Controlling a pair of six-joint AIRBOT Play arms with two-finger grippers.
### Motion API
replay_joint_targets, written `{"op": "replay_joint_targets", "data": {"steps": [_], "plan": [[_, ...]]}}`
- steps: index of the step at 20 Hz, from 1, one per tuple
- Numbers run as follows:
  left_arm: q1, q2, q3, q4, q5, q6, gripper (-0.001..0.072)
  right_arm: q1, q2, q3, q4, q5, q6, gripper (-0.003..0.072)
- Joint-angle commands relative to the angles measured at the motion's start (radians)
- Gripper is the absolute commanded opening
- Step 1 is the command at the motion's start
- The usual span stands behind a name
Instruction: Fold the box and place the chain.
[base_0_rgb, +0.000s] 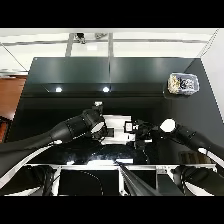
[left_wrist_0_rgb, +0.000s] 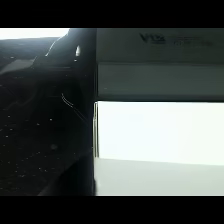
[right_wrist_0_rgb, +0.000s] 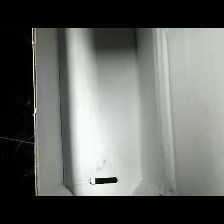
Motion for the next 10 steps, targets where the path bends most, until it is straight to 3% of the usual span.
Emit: {"op": "replay_joint_targets", "data": {"steps": [1,5,10], "plan": [[0.024,0.006,0.001,0.012,-0.028,0.012,0.0028,-0.003,0.061,0.002,0.009,0.006,0.027,0.0632],[0.051,0.014,-0.001,0.012,-0.023,0.043,0.0029,-0.003,0.154,0.002,-0.093,0.067,0.134,0.0632],[0.05,0.014,-0.05,0.01,0.044,0.043,0.0029,-0.002,0.16,0.002,-0.264,0.09,0.165,0.0632]]}}
